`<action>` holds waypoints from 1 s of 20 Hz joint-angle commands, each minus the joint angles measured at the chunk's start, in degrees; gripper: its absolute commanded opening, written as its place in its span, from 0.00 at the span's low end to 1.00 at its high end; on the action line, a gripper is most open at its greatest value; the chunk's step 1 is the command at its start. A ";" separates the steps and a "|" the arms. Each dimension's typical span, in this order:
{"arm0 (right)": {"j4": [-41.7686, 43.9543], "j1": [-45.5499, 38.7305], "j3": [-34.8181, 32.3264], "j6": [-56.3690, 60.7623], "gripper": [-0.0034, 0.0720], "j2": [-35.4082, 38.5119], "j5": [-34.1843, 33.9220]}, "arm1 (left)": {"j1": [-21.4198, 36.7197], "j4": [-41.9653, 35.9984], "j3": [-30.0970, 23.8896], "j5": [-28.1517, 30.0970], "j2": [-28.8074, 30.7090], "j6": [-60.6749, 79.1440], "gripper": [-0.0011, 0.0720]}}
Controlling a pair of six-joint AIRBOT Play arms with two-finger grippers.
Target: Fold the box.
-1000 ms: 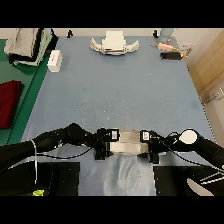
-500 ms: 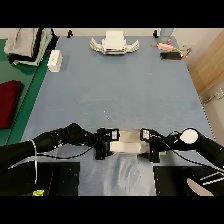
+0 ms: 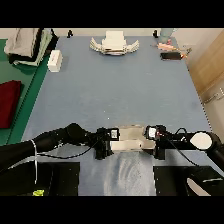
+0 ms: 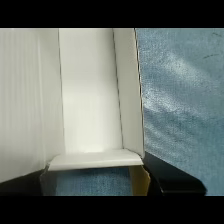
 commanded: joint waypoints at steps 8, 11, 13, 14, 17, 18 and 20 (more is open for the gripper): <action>4.48 -0.02 0.15 15.87 1.00 7.63 11.32 | 0.02 0.04 -0.02 -0.13 -0.04 0.07 0.83; 14.12 0.00 0.15 18.67 1.00 7.63 11.43 | 0.04 0.04 -0.02 -0.11 -0.04 0.07 0.83; 18.62 0.00 0.15 30.40 1.00 7.63 11.50 | 0.04 0.04 -0.02 -0.11 -0.04 0.07 0.83; 18.82 0.00 0.15 37.53 1.00 7.63 11.89 | 0.04 0.04 -0.02 -0.13 -0.04 0.07 0.83; 19.26 0.00 0.15 54.88 1.00 7.63 12.81 | 0.04 0.04 -0.02 -0.11 -0.04 0.07 0.83; 19.71 0.00 0.15 57.94 1.00 7.63 12.76 | 0.04 0.04 -0.02 -0.11 -0.04 0.07 0.83; 21.20 0.00 0.15 59.84 1.00 7.63 11.93 | 0.04 0.04 -0.02 -0.13 -0.04 0.07 0.83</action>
